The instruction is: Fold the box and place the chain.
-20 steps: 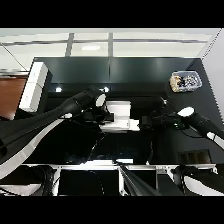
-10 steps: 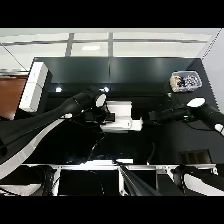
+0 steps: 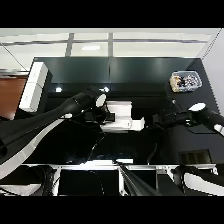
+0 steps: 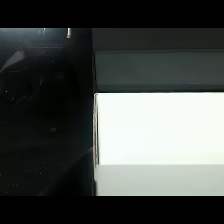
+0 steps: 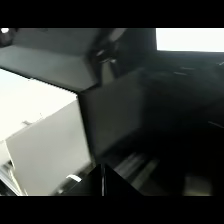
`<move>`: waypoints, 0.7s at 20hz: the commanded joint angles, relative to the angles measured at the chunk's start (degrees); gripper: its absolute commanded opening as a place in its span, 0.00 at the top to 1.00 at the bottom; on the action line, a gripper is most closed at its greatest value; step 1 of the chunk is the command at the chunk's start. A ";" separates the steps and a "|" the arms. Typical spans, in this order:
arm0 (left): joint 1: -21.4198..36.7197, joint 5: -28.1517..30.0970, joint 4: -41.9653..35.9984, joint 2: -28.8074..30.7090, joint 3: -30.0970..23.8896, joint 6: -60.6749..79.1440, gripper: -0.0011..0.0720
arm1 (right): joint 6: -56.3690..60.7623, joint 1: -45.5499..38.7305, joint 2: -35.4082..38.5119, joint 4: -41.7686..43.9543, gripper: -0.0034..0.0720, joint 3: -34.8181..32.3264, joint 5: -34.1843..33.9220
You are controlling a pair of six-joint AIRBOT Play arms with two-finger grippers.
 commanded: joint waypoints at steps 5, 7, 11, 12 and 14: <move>0.04 -0.48 0.04 -0.04 0.04 0.02 0.95 | -7.41 7.85 -4.46 9.53 0.93 0.35 -3.74; 0.04 -0.50 0.04 -0.04 0.04 0.02 0.95 | -8.44 7.85 -4.46 8.66 0.93 1.38 -2.10; 0.04 -0.48 0.04 -0.04 0.04 0.02 0.95 | -9.01 6.54 -4.42 7.85 0.91 5.20 2.93; 0.04 -0.48 0.04 -0.04 0.04 0.02 0.95 | -8.98 5.64 -4.39 7.87 0.70 6.16 4.39; 0.04 -0.46 0.04 -0.04 0.04 0.02 0.95 | -8.98 4.48 -4.39 7.91 0.27 7.52 7.72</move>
